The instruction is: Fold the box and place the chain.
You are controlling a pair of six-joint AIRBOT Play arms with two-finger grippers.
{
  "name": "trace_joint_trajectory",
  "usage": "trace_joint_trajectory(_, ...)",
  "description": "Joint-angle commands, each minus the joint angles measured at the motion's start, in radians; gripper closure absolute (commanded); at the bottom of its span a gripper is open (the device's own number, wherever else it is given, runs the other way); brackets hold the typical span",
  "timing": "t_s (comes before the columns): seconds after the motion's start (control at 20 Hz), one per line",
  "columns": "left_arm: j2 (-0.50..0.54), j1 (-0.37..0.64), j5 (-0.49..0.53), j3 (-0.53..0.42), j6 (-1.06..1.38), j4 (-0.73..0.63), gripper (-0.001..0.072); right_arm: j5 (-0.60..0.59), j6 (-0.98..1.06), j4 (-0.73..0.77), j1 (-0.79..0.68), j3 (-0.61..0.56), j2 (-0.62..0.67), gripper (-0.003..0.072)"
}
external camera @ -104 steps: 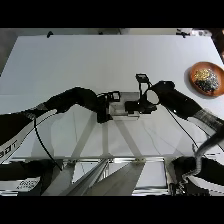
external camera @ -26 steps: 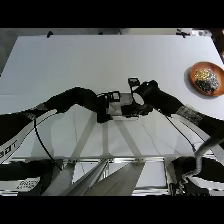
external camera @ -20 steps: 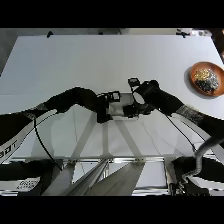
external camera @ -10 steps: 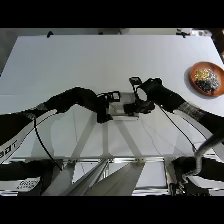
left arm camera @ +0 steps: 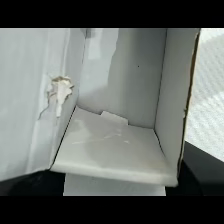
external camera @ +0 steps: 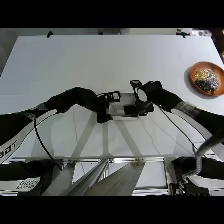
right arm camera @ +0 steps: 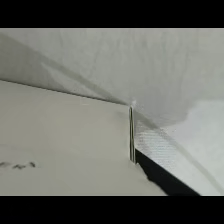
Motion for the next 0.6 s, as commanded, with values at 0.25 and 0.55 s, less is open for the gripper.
trace_joint_trajectory(0.25,-0.001,0.000,0.000,0.001,-0.001,0.000,0.0362,0.034,-0.001,-0.025,-0.001,-0.007,-0.001,0.0669)
trace_joint_trajectory(0.55,-0.001,0.000,0.000,0.001,-0.001,0.000,0.0362,-0.004,-0.001,-0.021,0.000,-0.008,-0.002,0.0358)
